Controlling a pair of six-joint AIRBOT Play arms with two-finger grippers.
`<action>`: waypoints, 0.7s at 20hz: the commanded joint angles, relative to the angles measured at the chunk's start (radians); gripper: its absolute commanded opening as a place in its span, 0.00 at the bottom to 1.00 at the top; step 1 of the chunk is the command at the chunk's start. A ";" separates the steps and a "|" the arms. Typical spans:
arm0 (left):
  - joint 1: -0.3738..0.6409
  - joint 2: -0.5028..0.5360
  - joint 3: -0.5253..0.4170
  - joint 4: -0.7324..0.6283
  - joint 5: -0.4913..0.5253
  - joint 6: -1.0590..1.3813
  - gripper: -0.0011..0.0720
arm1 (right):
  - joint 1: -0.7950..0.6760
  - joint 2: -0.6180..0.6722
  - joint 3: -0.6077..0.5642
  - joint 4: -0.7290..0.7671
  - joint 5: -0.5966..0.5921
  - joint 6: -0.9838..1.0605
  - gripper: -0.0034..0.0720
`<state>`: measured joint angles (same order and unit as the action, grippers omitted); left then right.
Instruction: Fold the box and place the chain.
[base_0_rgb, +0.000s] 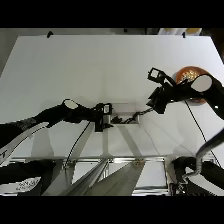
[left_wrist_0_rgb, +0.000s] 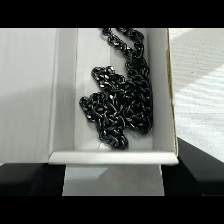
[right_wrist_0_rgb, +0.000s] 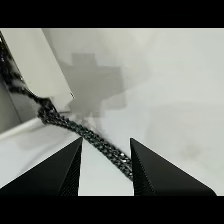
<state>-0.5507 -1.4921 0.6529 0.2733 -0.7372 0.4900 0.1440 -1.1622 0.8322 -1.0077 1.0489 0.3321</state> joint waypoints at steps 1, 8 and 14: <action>0.000 0.000 0.000 0.000 0.000 0.000 0.55 | -0.004 -0.136 0.000 0.020 0.010 -0.237 0.49; 0.000 0.000 0.000 0.000 0.000 0.000 0.55 | 0.006 -0.252 0.000 0.023 0.015 -0.281 0.38; 0.000 0.000 0.000 0.000 0.000 0.000 0.55 | 0.006 -0.283 0.000 0.059 0.039 -0.315 0.26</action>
<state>-0.5507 -1.4921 0.6529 0.2733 -0.7372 0.4900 0.1493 -1.4246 0.8322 -0.9768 1.0775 0.0380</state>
